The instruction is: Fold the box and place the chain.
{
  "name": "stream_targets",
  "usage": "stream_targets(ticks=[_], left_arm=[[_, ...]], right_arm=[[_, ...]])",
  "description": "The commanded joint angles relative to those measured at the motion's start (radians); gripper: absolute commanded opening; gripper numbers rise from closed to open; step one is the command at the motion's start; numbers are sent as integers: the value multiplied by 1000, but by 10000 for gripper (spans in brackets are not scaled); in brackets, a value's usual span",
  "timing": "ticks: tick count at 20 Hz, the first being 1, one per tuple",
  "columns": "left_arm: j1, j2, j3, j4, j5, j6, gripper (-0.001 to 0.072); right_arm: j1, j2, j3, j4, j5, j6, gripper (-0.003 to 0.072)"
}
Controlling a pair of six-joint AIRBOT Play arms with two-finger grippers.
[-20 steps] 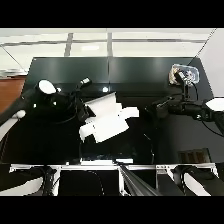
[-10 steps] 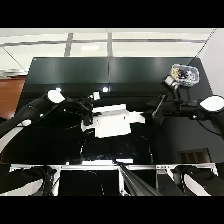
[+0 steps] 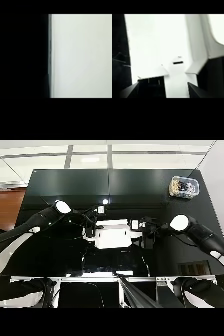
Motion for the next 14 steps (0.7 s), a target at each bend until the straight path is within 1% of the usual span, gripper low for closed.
stream_targets(ticks=[1, 5, 7, 9, 10, 14], left_arm=[[-1, -5, 2, 1, -6, 2, 26], [0, -5, 2, 1, -5, 2, 26], [-1, -5, 2, 1, -6, 2, 26], [-1, -5, 2, 1, -6, 2, 27], [-1, -5, 2, 1, -6, 2, 26], [-1, -5, 2, 1, -6, 2, 26]], right_arm=[[47, -55, -2, -22, 4, -52, 715], [92, -98, -2, 4, -6, -70, 715], [120, -130, -2, 79, -61, -70, 715], [132, -140, -2, 98, -156, -69, 714], [130, -134, 4, 100, -182, -64, 715], [95, -62, 20, 89, -194, -58, 715]])
